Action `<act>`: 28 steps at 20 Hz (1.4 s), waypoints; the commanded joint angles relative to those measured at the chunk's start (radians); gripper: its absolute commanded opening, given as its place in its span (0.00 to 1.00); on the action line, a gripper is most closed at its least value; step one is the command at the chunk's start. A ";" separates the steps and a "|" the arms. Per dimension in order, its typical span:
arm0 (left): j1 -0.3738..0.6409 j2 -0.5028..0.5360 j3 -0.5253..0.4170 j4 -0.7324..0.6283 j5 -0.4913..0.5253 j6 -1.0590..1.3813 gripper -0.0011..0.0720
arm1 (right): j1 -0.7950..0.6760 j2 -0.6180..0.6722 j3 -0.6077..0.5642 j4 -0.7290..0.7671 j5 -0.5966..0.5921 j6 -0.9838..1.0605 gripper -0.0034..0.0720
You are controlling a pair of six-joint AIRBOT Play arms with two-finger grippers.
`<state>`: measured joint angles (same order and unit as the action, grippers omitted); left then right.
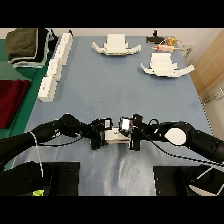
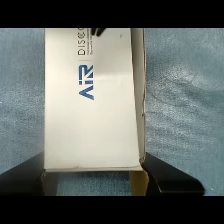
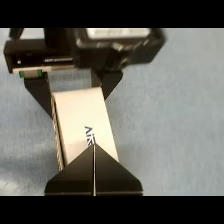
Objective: Fold the box.
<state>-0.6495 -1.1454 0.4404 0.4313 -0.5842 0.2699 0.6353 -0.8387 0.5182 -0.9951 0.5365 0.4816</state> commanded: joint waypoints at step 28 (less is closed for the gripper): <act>0.001 0.000 0.000 0.001 0.000 0.002 0.70 | 0.000 -0.085 -0.241 0.851 -0.165 -0.483 0.05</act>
<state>-0.6495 -1.1454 0.4404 0.4332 -0.5835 0.2729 0.6350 -0.9218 0.2836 -0.1448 0.3813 0.0086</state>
